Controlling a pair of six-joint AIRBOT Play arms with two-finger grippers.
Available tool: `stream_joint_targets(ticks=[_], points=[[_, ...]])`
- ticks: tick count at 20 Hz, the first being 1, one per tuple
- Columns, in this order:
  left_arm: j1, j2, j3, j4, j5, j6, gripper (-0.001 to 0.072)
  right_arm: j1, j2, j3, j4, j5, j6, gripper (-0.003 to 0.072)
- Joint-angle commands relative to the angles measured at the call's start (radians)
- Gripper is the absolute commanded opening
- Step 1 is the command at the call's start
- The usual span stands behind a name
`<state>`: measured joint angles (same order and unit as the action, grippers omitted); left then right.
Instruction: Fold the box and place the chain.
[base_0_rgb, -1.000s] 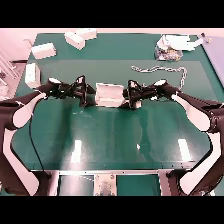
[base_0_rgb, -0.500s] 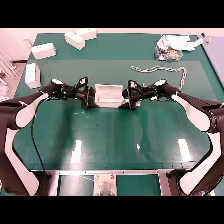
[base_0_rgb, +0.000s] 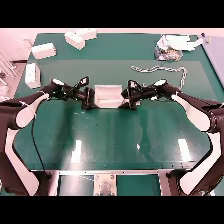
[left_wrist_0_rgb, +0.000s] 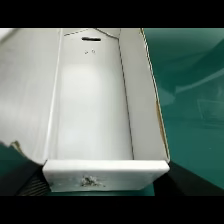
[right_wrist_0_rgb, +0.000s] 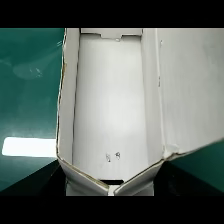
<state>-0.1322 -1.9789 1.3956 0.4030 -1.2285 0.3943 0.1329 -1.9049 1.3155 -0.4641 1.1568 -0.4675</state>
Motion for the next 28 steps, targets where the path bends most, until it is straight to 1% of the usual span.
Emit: stream_joint_targets(ticks=[1,6,14,17,20,28], points=[[0.000,0.000,0.001,0.000,0.036,-0.060,0.0718,0.000,0.001,0.000,0.000,0.000,0.000,0.0574],[0.000,-0.001,0.000,-0.014,0.050,-0.071,0.0715,0.000,0.001,0.000,-0.001,0.000,0.000,0.0573],[0.000,-0.006,0.001,-0.031,-0.034,0.089,0.0710,0.000,0.001,0.000,0.000,0.000,0.000,0.0574],[0.000,-0.006,0.001,-0.032,-0.035,0.095,0.0709,0.000,0.001,0.000,0.000,0.000,0.000,0.0574],[0.000,-0.006,0.000,-0.017,-0.060,0.097,0.0709,0.000,0.001,0.000,-0.001,0.000,0.000,0.0573],[0.000,-0.006,0.000,-0.018,-0.043,0.074,0.0708,0.000,0.001,0.000,0.000,0.000,0.000,0.0574]])
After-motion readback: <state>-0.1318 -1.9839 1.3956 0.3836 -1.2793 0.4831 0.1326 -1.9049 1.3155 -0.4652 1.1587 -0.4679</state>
